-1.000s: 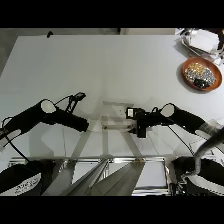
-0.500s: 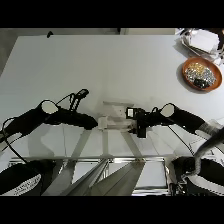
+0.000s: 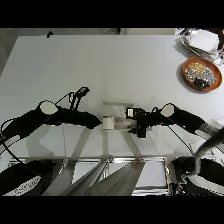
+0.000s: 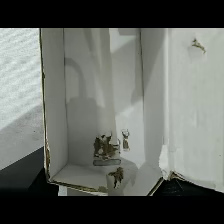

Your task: Fold the box and place the chain.

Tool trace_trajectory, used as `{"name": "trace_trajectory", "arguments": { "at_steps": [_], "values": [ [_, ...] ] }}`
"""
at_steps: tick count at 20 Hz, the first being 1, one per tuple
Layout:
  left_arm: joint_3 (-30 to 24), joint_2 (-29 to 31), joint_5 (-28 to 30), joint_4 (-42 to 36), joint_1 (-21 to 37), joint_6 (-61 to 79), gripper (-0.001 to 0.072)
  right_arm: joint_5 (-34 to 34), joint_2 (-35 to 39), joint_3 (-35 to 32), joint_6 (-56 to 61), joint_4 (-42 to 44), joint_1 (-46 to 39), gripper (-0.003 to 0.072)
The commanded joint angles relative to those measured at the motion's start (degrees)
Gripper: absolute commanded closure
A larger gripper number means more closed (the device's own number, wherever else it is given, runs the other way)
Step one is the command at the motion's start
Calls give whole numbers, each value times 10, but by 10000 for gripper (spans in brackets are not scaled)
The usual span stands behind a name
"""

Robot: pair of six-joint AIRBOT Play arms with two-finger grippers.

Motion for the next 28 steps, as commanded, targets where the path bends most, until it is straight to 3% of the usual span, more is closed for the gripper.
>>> {"name": "trace_trajectory", "arguments": {
  "at_steps": [1,14,16,18,23,28],
  "values": [
    [0,1,-1,-6,-4,0,295,0,0,0,0,0,1,366],
    [1,4,-28,-7,3,-7,288,0,0,0,0,0,1,366],
    [1,4,-22,-8,-16,-20,203,0,0,0,0,0,1,366],
    [5,3,1,-1,-38,-51,203,0,0,0,0,0,1,366],
    [85,-23,-1,155,-81,-238,203,1,0,0,0,0,1,366],
    [144,-66,-17,229,-121,-329,203,1,0,0,0,0,1,366]
  ]
}}
